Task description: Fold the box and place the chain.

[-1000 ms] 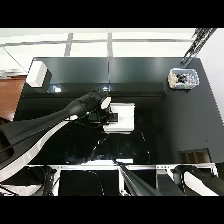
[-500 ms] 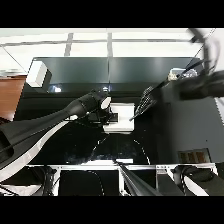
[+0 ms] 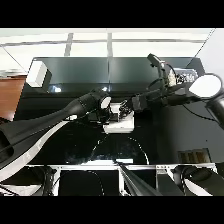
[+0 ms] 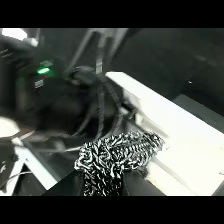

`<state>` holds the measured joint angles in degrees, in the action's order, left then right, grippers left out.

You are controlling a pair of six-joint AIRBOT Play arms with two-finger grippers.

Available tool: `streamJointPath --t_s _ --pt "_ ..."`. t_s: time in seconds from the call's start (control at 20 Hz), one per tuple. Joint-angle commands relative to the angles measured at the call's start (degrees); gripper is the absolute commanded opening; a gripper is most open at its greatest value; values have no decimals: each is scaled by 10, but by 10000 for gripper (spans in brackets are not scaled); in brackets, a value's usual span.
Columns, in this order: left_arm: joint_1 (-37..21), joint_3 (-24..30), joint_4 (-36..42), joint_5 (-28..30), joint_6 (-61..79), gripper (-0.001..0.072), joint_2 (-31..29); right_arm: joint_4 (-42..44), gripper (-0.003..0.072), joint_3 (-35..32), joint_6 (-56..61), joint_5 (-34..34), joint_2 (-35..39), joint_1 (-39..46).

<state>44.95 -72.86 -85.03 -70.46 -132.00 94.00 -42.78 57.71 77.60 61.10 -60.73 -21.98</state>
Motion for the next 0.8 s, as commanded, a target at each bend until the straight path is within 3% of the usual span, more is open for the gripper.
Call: streamJointPath --t_s 0.0,0.15,0.45,0.55,0.75 --pt "-2 0 0 -1 0 25 0 -4 13 -4 -1 -5 -36 -5" --pt "-2 0 0 2 0 25 0 -54 13 -4 0 6 -41 -5" --pt "-2 0 0 3 0 25 0 -59 28 -4 -1 7 -61 -7" --pt "-2 0 0 4 0 25 0 -59 367 -4 -2 10 -71 -7" --pt "-2 0 0 9 0 25 0 -125 364 10 -5 65 -52 42"
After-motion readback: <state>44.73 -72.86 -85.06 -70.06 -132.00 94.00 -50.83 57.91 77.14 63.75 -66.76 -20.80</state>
